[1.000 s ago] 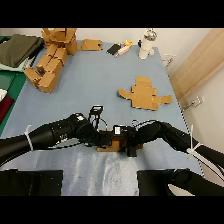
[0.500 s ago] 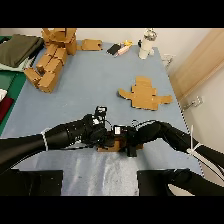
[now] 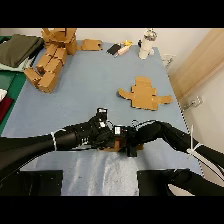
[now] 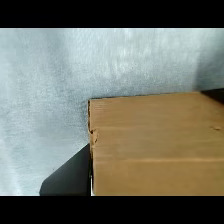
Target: Fold the box.
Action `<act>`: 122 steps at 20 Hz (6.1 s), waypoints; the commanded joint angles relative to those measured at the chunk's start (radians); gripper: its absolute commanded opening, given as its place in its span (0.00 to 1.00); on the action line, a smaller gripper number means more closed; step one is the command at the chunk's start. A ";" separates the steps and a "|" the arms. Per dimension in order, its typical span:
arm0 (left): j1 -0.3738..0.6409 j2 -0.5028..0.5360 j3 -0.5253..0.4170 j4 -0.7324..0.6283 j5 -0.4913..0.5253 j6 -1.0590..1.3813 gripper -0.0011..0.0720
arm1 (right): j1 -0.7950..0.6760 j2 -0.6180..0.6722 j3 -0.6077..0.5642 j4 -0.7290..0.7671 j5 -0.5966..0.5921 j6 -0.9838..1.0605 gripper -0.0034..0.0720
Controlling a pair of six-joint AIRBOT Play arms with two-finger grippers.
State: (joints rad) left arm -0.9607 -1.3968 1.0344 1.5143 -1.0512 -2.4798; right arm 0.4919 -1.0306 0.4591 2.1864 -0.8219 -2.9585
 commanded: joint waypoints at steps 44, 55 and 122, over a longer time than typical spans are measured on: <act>-0.006 -0.060 0.039 0.030 0.030 -0.007 0.38 | 0.001 -0.001 0.001 0.001 0.001 0.000 0.73; -0.004 -0.019 0.039 0.047 0.007 -0.008 0.54 | 0.001 -0.001 0.001 0.001 0.001 0.000 0.73; 0.519 0.217 -0.558 -1.170 0.398 2.909 0.96 | 0.001 -0.001 0.001 -0.001 0.001 0.000 0.73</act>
State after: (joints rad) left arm -0.4217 -1.1706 0.4667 0.3283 -0.6590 0.4412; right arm 0.4923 -1.0313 0.4595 2.1853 -0.8211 -2.9585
